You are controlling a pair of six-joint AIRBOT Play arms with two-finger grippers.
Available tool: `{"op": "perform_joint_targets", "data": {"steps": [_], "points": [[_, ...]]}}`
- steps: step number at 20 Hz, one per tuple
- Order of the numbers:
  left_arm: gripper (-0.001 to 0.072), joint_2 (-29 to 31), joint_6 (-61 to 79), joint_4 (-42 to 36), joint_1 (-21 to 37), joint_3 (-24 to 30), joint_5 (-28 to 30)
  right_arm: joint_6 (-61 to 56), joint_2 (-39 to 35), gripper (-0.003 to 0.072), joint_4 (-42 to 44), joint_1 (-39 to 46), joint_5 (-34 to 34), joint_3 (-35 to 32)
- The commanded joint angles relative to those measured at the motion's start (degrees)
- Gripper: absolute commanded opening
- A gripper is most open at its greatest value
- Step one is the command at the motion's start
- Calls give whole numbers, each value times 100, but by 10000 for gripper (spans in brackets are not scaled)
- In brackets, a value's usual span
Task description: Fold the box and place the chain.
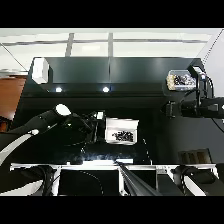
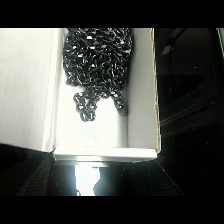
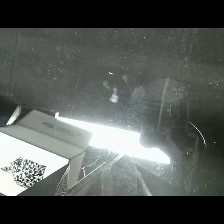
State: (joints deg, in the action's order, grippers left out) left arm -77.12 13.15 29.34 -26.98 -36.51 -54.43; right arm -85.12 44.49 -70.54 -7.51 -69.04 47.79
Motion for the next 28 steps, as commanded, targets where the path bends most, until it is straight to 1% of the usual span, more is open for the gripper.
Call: {"op": "perform_joint_targets", "data": {"steps": [1,2,3,5,6,7,10,13,15,17,20,22,24,26,28], "points": [[660,4,-13,-7,-13,-7,46,0,0,490,2,0,-4,-4],[522,4,-11,-4,-17,-7,44,0,0,489,0,0,13,-4],[452,4,-11,7,-50,-7,46,0,0,489,0,0,37,-4],[435,4,-15,129,-131,-11,61,-2,2,491,9,0,55,-4],[412,4,-28,179,-175,-11,83,0,9,496,46,-2,52,-11],[411,4,-74,219,-208,-11,136,-2,22,720,140,-15,76,-42],[412,4,-223,214,-225,-15,295,13,249,713,326,-358,267,-131],[412,4,-223,214,-225,-15,297,267,654,712,737,-780,1010,-129],[412,4,-225,214,-225,-15,297,719,997,712,1180,-999,1261,-129],[411,4,-225,214,-225,-15,297,1650,1300,710,1268,-1305,1261,-131],[412,4,-225,214,-225,-15,297,3182,1423,704,1270,-1596,1106,-127],[411,4,-225,214,-225,-15,299,3849,1408,704,1250,-1593,789,-92],[411,4,-225,214,-225,-15,297,4271,1366,703,1257,-1596,289,68],[412,4,-225,216,-225,-15,297,4282,1255,703,1202,-1593,-214,221],[411,4,-225,216,-225,-15,297,4271,1222,703,1075,-1596,-481,74]]}}
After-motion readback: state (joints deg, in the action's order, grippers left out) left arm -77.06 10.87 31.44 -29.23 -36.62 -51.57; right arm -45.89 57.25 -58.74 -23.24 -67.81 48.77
